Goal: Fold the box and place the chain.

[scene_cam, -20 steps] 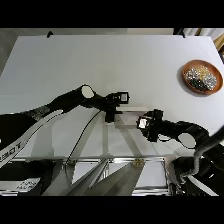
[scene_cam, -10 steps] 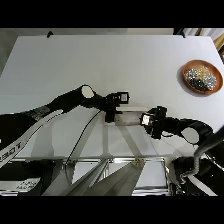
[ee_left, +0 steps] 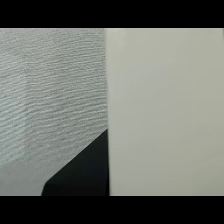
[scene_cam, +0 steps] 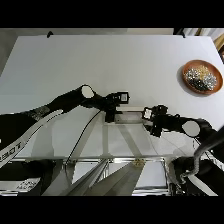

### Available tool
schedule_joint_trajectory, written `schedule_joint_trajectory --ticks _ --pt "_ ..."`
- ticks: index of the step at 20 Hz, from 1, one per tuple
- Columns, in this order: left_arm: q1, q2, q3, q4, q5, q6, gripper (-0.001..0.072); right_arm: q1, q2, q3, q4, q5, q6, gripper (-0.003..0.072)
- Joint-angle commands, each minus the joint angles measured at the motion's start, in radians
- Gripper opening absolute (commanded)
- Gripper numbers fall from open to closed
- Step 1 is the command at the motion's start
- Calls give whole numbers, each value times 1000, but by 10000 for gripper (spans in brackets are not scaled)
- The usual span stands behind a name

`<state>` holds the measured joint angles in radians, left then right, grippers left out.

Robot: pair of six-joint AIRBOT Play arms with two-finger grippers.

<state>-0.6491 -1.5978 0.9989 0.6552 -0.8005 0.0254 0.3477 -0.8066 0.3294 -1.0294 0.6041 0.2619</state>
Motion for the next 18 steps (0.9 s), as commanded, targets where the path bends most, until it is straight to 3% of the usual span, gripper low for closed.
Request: schedule_joint_trajectory --ticks 1,9,18 --pt "-1 -1 0 0 0 0 10 -45 -9 4 179 64 -242 625" --pt "-1 -1 0 0 0 0 10 -105 -92 4 196 89 -276 626" --pt "-1 -1 0 0 0 0 10 -157 -98 4 289 71 -457 627"
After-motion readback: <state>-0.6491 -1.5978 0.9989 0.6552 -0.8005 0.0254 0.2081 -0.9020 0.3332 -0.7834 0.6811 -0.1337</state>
